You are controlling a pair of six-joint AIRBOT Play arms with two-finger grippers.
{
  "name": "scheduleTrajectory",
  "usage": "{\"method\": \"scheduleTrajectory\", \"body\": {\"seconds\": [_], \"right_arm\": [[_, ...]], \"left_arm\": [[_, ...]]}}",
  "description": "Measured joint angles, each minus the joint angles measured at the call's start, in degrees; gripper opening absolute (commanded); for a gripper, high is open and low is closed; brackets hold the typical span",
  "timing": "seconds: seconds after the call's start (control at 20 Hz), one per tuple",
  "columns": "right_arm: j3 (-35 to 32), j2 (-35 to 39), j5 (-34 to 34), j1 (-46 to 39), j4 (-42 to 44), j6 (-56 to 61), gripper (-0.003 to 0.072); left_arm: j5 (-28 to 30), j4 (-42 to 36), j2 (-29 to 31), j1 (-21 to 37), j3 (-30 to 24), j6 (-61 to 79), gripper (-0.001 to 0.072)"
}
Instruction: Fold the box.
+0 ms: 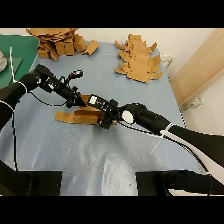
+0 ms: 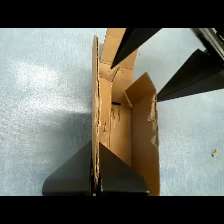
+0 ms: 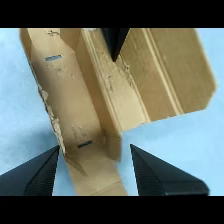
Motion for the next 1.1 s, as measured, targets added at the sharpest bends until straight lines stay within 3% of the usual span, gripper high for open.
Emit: {"method": "scheduleTrajectory", "body": {"seconds": [0.75, 1.1], "right_arm": [[0.5, 0.1, 0.5, -2.4, 10.6, -13.8, 0.0689], [0.6, -0.9, 5.2, -8.5, 32.7, -35.7, 0.0691]], "left_arm": [[0.0, 0.0, 0.0, 0.0, 0.0, 0.0, 0.0013], [0.0, 0.0, 0.0, 0.0, 0.0, 0.0, 0.0013]]}}
